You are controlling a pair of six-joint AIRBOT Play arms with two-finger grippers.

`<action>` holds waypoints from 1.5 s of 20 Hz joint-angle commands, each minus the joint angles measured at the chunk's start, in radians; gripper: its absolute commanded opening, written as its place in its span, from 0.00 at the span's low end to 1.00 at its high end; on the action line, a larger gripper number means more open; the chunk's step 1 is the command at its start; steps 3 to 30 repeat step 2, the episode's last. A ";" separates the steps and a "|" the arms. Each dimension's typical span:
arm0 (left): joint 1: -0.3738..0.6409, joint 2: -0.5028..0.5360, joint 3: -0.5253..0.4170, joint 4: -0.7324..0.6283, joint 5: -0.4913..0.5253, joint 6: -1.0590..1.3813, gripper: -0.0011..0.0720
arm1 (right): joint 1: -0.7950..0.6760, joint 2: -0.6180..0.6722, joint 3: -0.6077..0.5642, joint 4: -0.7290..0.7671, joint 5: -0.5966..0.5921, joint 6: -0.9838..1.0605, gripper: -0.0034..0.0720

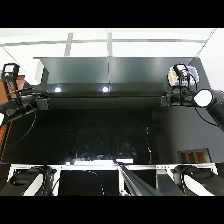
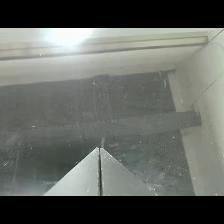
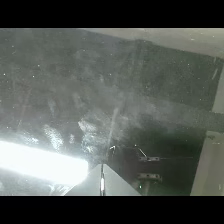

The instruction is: Fold the box and place the chain.

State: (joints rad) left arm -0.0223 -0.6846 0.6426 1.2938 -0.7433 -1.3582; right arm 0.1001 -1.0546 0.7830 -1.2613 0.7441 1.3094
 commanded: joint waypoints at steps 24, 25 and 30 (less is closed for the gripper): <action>0.001 0.001 -0.011 0.002 0.005 0.000 0.05 | 0.001 0.000 0.001 -0.003 0.000 0.000 0.07; 0.001 0.001 -0.011 0.002 0.005 0.000 0.05 | 0.001 0.000 0.001 -0.003 0.000 0.000 0.07; 0.001 0.001 -0.011 0.002 0.005 0.000 0.05 | 0.001 0.000 0.001 -0.003 0.000 0.000 0.07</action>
